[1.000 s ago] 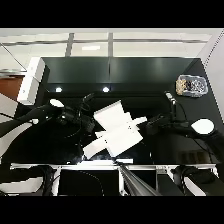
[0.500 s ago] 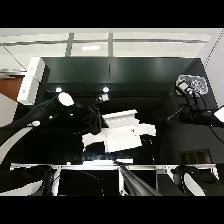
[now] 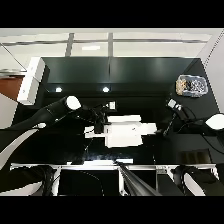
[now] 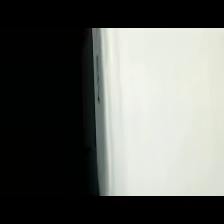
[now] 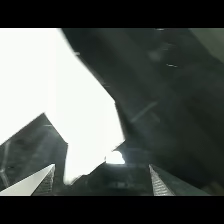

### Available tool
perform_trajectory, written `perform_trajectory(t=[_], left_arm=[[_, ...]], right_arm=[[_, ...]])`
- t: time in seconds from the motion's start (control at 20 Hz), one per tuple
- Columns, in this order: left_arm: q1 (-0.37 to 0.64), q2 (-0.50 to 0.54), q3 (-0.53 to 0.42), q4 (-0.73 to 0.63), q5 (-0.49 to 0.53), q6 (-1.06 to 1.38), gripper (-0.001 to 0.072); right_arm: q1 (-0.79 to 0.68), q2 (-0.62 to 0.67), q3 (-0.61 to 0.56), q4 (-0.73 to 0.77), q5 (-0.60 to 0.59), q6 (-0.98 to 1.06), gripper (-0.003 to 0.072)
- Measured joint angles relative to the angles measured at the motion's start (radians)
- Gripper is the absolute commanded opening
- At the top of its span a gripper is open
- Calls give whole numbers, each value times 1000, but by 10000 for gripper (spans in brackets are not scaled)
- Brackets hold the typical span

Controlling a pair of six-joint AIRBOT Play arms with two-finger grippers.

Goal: Fold the box and place the chain.

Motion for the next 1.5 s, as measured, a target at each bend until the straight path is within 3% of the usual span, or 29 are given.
perform_trajectory(t=[0.75,1.2,1.5], left_arm=[[-1,-42,0,4,8,14,33],[-13,-45,1,41,10,37,32],[-21,-45,2,58,10,41,32]], right_arm=[[299,-3,-100,17,-185,-145,701],[346,-10,-99,-33,-202,-159,701],[348,-2,-22,-103,-130,-126,701]])
